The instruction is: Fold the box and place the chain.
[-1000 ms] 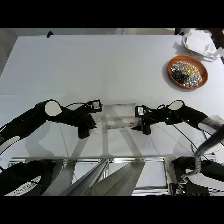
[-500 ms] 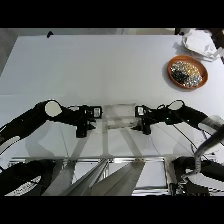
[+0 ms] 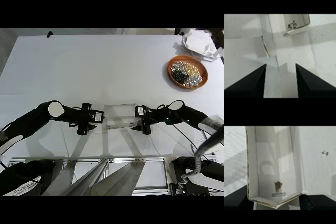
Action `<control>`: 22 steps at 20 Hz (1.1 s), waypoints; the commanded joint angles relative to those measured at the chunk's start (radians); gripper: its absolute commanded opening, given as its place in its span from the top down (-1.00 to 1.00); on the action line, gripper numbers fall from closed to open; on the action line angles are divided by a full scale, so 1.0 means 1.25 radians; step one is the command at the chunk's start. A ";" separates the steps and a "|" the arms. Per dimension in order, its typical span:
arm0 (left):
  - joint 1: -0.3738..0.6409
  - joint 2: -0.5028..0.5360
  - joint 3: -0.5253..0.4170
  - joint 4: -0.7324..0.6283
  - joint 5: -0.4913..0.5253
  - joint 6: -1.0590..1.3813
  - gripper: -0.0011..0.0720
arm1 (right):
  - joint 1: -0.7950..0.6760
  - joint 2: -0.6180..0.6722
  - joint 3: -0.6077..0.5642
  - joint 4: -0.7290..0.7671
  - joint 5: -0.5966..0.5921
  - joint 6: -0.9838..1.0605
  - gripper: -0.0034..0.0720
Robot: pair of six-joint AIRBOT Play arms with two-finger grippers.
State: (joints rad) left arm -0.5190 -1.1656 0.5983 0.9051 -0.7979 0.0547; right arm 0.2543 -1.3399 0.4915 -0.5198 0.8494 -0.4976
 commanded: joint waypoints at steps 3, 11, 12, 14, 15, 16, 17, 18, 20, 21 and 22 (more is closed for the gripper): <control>-0.041 -0.035 0.000 -0.035 0.065 0.011 -0.16 | 0.000 0.000 0.001 0.000 0.000 0.000 -0.30; -0.050 -0.039 0.000 -0.060 0.062 0.032 0.13 | 0.000 0.000 0.001 0.000 0.000 0.000 -0.30; -0.053 -0.039 0.000 -0.075 0.067 0.035 0.27 | 0.000 0.000 0.001 0.000 0.000 0.000 -0.30; -0.068 -0.039 0.000 -0.093 0.074 0.059 0.42 | 0.000 0.000 0.001 0.000 0.000 0.000 -0.30; -0.075 -0.041 0.000 -0.103 0.080 0.064 0.42 | 0.000 0.000 0.001 0.000 0.000 0.000 -0.30; -0.080 -0.044 0.000 -0.111 0.091 0.064 0.42 | 0.000 0.000 0.001 0.000 0.000 0.000 -0.30; -0.082 -0.048 0.000 -0.119 0.094 0.064 0.42 | 0.000 0.000 0.001 0.000 0.000 0.000 -0.30; -0.085 -0.052 0.000 -0.121 0.094 0.064 0.42 | 0.000 0.000 0.001 0.000 0.000 0.000 -0.30; -0.090 -0.058 0.000 -0.126 0.102 0.064 0.42 | 0.000 0.000 0.001 0.000 0.000 0.000 -0.30; -0.094 -0.060 0.000 -0.129 0.118 0.064 0.42 | 0.000 0.000 0.001 0.000 0.000 0.000 -0.30; -0.096 -0.062 0.000 -0.133 0.133 0.064 0.42 | 0.000 0.000 0.001 0.000 0.000 0.000 -0.30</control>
State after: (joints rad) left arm -0.6292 -1.2354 0.5983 0.7582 -0.6724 0.1299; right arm 0.2543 -1.3399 0.4915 -0.5194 0.8494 -0.4976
